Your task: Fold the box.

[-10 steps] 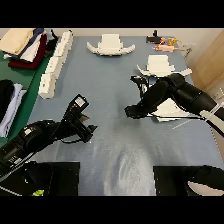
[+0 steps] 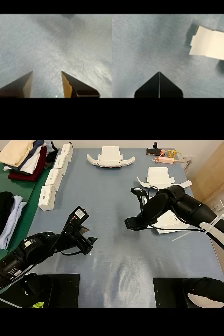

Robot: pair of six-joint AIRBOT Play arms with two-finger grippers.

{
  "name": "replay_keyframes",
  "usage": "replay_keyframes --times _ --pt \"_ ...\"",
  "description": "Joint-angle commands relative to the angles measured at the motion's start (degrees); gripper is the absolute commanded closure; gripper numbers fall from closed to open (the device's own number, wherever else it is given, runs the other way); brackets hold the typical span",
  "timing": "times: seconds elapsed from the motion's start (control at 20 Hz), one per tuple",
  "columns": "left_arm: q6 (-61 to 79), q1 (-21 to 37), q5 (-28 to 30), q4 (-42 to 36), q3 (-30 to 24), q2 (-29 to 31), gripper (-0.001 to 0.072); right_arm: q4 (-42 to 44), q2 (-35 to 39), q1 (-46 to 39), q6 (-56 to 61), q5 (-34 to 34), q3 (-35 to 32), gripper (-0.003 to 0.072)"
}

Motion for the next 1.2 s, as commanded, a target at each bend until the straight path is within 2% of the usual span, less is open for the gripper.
replay_keyframes --times 0.0,0.05,0.1,0.25,0.35,0.45,0.5,0.55,0.65,0.75,0.85,1.0,1.15 --pt "0.02 0.0 0.0 0.02 0.04 0.07 0.0159 1.29 -0.09 0.02 0.2 0.87 -0.02 0.0683" --pt "0.02 0.0 0.0 0.02 0.04 0.07 0.0159 1.2 -0.44 0.02 0.22 0.55 -0.02 0.068" --pt "0.02 0.0 0.02 0.02 0.04 0.07 0.0159 -0.09 -0.92 -0.02 0.24 -0.63 -0.02 0.0626" --pt "0.02 0.0 0.0 0.02 0.04 0.07 0.0159 -15.3 -1.4 -3.02 5.88 -8.35 1.36 0.0375" --pt "0.02 0.0 0.02 0.02 0.04 0.07 0.0159 -27.56 -1.51 -9.64 5.88 -14.99 6.08 0.0361" --pt "0.02 0.0 0.02 0.02 0.04 0.07 0.0159 -31.01 -2.23 -20.57 0.09 -16.63 12.52 0.0361" --pt "0.02 0.0 0.02 0.02 0.04 0.07 0.0159 -30.27 -3.23 -26.45 -2.89 -16.48 15.63 0.0316" --pt "0.02 0.0 0.02 0.02 0.04 0.07 0.0159 -29.03 -4.85 -32.87 -6.01 -15.91 18.58 0.022" --pt "0.02 0.0 0.02 0.02 0.04 0.07 0.0159 -23.56 -9.09 -44.5 -7.98 -12.96 22.73 0.0218" --pt "0.02 0.0 0.02 0.02 0.04 0.07 0.0159 -13.03 -13.66 -54.77 -10.34 -9.79 24.35 0.0218" --pt "0.02 0.0 0.02 0.02 0.04 0.07 0.0159 -1.79 -17.75 -62.03 -18.36 -9.31 24.7 0.0219" --pt "0.02 0.0 0.0 0.02 0.04 0.07 0.0159 7.82 -22.84 -68.15 -29.68 -11.5 24.76 0.0219" --pt "0.02 0.0 0.02 0.02 0.04 0.07 0.0159 13.03 -26.71 -69.77 -38.05 -14.86 25.16 0.0225"
